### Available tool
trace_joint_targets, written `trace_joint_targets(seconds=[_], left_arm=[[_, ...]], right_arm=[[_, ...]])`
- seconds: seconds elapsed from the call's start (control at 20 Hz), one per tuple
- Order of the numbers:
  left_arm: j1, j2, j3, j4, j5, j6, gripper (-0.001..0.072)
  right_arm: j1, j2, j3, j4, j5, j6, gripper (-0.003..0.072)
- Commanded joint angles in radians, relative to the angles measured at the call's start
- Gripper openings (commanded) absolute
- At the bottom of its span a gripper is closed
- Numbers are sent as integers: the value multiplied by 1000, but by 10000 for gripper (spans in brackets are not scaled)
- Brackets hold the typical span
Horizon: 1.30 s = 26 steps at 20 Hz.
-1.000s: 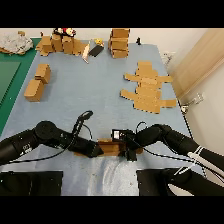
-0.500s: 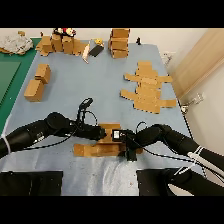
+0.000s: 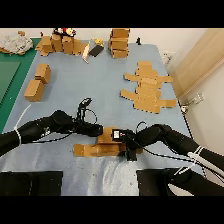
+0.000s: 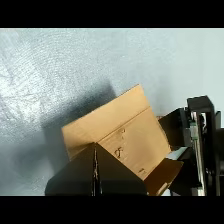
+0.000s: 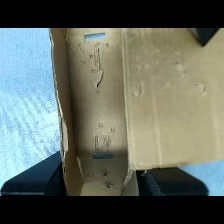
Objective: Fold the box.
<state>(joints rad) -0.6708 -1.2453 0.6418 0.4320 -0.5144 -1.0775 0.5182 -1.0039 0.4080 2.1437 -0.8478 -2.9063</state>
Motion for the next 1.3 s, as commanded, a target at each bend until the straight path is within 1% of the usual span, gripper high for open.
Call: trace_joint_targets(seconds=[0.0, 0.2, 0.4, 0.55, 0.6, 0.7, 0.9, 1.0, 1.1, 1.2, 1.25], left_arm=[[8, -23, 7, 18, -13, 14, 9], [11, -74, 14, 17, -78, 14, 8], [14, -74, 29, 18, -100, 17, 8], [45, -45, 38, 22, -164, 128, 8], [64, -14, 37, 36, -187, 182, 8], [106, 74, 29, 106, -203, 247, 8], [182, 304, -35, 260, -299, 431, 8], [181, 410, -71, 359, -346, 530, 8], [155, 486, -110, 376, -366, 674, 9], [111, 522, -144, 377, -370, 757, 12], [89, 521, -157, 381, -373, 778, 12]], right_arm=[[1, 0, 0, 0, 0, 0, 497], [1, 0, 0, 0, 0, 0, 497], [1, 0, 0, -1, 0, 0, 497], [1, 0, 0, -1, 1, 0, 497], [1, 0, 0, -1, 1, 0, 497], [1, 0, 0, -1, 1, 0, 497], [1, 0, 0, -1, 1, 0, 497], [1, 0, 0, -1, 1, 0, 497], [1, 0, 0, -1, 1, 0, 498], [1, 0, 0, -1, 1, 0, 497], [1, 0, 0, -1, 1, 0, 497]])
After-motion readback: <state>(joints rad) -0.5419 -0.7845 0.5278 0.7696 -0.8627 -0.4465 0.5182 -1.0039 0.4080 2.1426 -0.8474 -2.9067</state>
